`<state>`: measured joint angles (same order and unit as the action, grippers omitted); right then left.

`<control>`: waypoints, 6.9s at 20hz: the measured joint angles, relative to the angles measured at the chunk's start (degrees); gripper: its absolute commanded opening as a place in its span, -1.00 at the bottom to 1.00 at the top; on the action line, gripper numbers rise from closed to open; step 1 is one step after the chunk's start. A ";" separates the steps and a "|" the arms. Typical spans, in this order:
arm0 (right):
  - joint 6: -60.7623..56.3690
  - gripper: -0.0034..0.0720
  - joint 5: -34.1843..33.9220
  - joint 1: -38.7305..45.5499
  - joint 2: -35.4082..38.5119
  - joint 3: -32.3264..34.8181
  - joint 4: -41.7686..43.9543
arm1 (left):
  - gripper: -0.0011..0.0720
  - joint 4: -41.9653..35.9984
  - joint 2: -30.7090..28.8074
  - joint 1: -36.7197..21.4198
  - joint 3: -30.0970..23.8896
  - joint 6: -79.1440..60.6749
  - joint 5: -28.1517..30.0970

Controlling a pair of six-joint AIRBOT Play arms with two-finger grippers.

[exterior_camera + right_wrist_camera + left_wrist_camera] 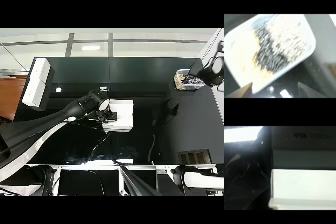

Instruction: Fold the box and place the chain.

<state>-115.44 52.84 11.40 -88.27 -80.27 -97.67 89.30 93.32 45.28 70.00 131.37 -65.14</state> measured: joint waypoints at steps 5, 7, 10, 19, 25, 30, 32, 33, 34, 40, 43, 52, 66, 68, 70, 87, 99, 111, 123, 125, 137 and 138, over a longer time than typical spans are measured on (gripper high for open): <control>-4.85 0.62 8.68 4.22 -15.45 -18.49 3.50 | -0.90 0.00 0.00 0.00 0.00 0.00 0.02; -7.06 0.62 10.99 4.76 -19.52 -23.32 2.62 | -0.90 0.00 0.00 0.00 0.00 0.00 0.02; -8.83 0.62 12.17 5.07 -24.04 -28.00 1.77 | -0.90 0.00 0.02 0.00 0.00 0.00 0.02; -8.11 -0.51 12.11 5.60 -30.29 -32.76 2.93 | -0.90 -0.02 0.02 0.00 0.00 0.00 0.00; 1.60 -0.86 15.32 5.73 -29.51 -36.20 5.40 | -0.90 -0.02 0.00 0.00 0.00 0.00 -0.02; 13.31 -0.87 17.86 5.79 -20.76 -37.44 8.41 | -0.90 -0.02 0.00 0.00 0.00 0.00 0.00; 17.64 -0.87 18.60 5.77 -16.13 -37.59 10.08 | -0.90 -0.02 0.00 0.00 0.00 0.00 0.00; 19.47 -0.87 19.17 5.70 -13.90 -37.38 11.08 | -0.90 -0.02 0.00 0.00 0.00 0.00 0.00; 21.18 -0.87 19.47 5.66 -11.43 -36.85 12.85 | -0.90 -0.02 0.00 0.00 0.00 0.00 0.02; 30.05 -0.87 21.38 5.53 2.23 -32.28 30.97 | -0.90 -0.02 0.00 0.00 0.00 0.02 0.04; 33.05 -0.87 22.27 4.68 8.20 -31.06 41.09 | -0.90 -0.02 0.00 0.00 0.00 0.00 0.07; 35.58 -0.87 27.34 -3.82 17.64 -30.36 53.07 | -0.90 -0.02 0.00 0.00 0.00 0.00 0.07; 36.26 -0.87 39.23 -18.82 18.56 -30.32 56.37 | -0.90 -0.02 0.00 0.00 0.00 0.00 0.09; 37.00 -0.87 39.47 -19.30 18.56 -30.32 58.14 | -0.90 -0.02 0.00 0.00 0.00 0.00 0.09; 37.46 -0.87 39.12 -19.58 18.56 -30.32 60.15 | -0.90 -0.02 0.00 0.00 0.00 0.00 0.09; 38.12 -0.87 36.04 -24.11 17.86 -28.02 65.02 | -0.90 -0.02 0.00 0.00 0.00 0.00 0.11; 38.86 -0.86 30.67 -27.65 17.81 -1.16 57.46 | -0.90 -0.02 0.00 0.00 0.00 0.02 0.11; 38.03 -0.20 10.73 -34.45 17.81 21.86 54.03 | -0.90 -0.02 0.00 0.00 0.00 0.00 0.11; 36.24 -0.20 15.52 -16.46 29.64 25.64 31.08 | -0.89 -0.02 0.13 0.00 0.00 0.11 -0.13; 36.09 -0.20 14.91 -15.21 30.88 27.02 28.46 | -0.90 0.00 0.20 0.00 0.17 0.76 -0.26; 35.98 -0.20 13.42 -13.92 32.20 29.64 24.90 | 0.97 4.44 -4.57 1.70 5.88 4.59 -4.15; 35.98 -0.20 13.31 -13.92 32.22 29.68 24.87 | 0.97 5.73 -6.25 2.05 5.88 3.21 -5.09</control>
<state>-79.46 66.15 -2.52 -56.05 -50.59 -72.79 95.02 87.07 47.33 75.88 134.58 -70.24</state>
